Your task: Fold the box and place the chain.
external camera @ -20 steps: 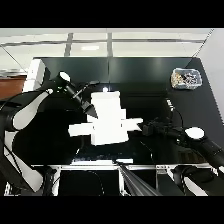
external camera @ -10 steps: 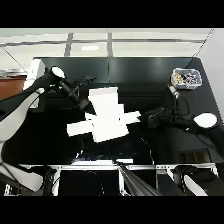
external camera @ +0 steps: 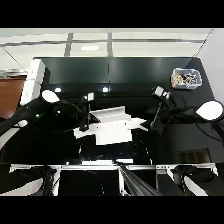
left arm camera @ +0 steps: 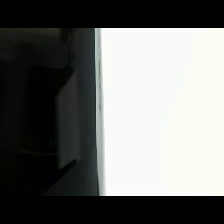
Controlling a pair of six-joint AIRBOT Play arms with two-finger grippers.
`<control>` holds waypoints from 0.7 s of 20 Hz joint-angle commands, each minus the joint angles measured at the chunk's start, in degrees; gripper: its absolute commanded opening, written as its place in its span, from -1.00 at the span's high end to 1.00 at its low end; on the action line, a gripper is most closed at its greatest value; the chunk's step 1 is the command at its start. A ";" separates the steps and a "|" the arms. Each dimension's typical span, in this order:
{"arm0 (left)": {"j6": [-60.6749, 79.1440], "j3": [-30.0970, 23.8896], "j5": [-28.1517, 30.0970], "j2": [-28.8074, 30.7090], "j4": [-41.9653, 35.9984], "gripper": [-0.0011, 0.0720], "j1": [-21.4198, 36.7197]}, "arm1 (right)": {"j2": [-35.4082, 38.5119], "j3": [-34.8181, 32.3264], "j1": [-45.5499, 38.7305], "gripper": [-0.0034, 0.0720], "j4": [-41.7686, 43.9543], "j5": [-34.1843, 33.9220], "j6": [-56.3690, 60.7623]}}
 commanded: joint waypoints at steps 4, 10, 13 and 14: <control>6.51 -0.48 10.97 -4.39 5.38 0.90 -6.40 | -0.33 -7.32 8.79 -0.80 -1.75 -7.52 -10.93; 6.38 -0.46 11.41 -5.70 5.29 0.90 -6.80 | -2.40 -11.39 14.49 -0.80 -5.46 -13.14 -17.53; 6.38 -0.46 11.45 -5.70 5.31 0.90 -6.78 | -4.13 -11.39 16.11 -0.80 -5.09 -11.82 -17.53; 6.38 -0.46 11.45 -5.70 5.31 0.90 -6.78 | -5.18 -11.39 16.90 -0.80 -4.52 -11.58 -17.53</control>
